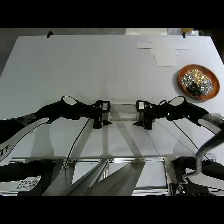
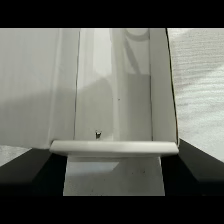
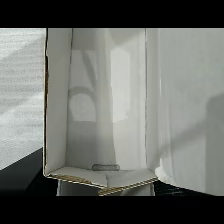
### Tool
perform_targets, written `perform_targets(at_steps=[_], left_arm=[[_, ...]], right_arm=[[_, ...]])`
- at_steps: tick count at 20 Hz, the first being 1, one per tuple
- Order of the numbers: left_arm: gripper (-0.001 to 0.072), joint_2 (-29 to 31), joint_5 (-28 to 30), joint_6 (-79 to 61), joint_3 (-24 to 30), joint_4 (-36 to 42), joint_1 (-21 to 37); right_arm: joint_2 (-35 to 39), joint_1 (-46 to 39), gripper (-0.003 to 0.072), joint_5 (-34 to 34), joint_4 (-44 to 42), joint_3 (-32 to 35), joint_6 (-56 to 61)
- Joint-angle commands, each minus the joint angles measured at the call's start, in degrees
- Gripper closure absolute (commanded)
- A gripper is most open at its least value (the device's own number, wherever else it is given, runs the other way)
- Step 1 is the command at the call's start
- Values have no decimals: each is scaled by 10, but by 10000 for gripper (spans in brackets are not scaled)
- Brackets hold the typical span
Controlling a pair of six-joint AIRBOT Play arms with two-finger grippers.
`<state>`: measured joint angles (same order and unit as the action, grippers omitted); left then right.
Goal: Fold the box and place the chain.
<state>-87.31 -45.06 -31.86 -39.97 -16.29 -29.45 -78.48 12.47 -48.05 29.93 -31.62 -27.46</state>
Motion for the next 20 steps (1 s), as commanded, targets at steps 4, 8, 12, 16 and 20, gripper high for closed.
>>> perform_targets(at_steps=[4, 8, 12, 16, 20], left_arm=[[638, 0, -1, 0, 0, -1, 0], [638, 0, -1, 0, 0, -1, 0], [638, 0, -2, 0, 0, -1, 0], [638, 0, -1, 0, 0, -1, 0], [638, 0, -2, 0, 0, -1, 0]], right_arm=[[0, 0, 389, 0, -2, 0, 0], [0, 0, 389, -6, -4, 0, 0], [0, 0, 347, -7, -10, 0, -26], [14, 0, -8, 0, 7, 0, 31], [65, 0, -7, -11, 80, 0, 102]])
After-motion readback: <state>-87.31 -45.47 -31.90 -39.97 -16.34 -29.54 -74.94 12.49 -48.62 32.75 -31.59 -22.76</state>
